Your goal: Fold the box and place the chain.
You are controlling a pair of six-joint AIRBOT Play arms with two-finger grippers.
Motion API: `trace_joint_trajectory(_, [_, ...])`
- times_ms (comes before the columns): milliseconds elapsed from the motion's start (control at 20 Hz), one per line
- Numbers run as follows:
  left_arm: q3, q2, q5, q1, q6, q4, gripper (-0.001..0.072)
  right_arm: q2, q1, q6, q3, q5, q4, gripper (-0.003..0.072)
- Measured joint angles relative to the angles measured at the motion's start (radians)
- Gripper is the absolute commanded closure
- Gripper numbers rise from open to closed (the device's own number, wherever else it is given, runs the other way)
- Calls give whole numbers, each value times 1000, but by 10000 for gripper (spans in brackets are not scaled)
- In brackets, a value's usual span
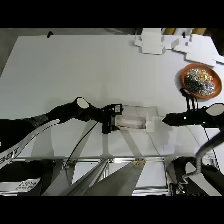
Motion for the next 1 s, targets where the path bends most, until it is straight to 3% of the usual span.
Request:
trace_joint_trajectory(350, [0,0,0,0,0,0,498,-99,7,-37,-49,3,138,677])
trace_joint_trajectory(400, [0,0,0,0,0,0,498,-104,16,-50,-51,6,159,656])
trace_joint_trajectory(500, [0,0,0,0,0,0,498,-109,41,-68,-55,12,193,510])
trace_joint_trajectory(650, [0,0,0,0,0,0,498,-95,81,-93,-57,25,230,486])
trace_joint_trajectory(850, [0,0,0,0,0,0,498,-23,106,-106,-57,32,260,320])
trace_joint_trajectory(1000, [0,0,0,0,0,0,498,24,112,-108,-57,47,278,318])
